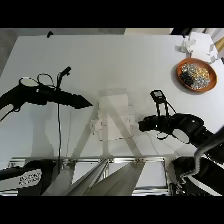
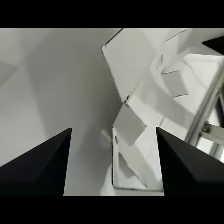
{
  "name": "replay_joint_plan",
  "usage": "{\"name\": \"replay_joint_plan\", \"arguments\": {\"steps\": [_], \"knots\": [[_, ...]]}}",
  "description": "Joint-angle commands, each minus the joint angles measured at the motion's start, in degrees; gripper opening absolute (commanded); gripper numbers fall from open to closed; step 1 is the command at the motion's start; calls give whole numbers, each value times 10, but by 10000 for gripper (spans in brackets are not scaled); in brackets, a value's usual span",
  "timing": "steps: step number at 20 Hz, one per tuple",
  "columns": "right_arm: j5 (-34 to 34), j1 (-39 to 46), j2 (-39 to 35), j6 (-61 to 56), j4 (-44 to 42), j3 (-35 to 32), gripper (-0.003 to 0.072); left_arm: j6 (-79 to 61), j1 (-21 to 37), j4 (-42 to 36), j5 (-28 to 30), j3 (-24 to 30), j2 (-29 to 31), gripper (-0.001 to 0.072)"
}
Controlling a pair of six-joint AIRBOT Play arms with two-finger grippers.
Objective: Fold the box and place the chain.
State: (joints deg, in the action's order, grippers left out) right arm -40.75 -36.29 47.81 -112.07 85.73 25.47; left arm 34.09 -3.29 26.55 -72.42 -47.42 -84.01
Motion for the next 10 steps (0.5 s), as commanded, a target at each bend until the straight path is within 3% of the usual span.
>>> {"name": "replay_joint_plan", "arguments": {"steps": [1, 4, 10], "knots": [[0, -1, 0, 0, 0, 0, 19, -43, -30, -55, -19, -43, -87, 582], [-2, -1, 0, 0, 0, 0, 19, -58, -78, -50, 3, -78, -111, 637], [-3, -1, 0, 0, 0, 0, 19, -82, -118, 26, 10, -85, -113, 627]]}}
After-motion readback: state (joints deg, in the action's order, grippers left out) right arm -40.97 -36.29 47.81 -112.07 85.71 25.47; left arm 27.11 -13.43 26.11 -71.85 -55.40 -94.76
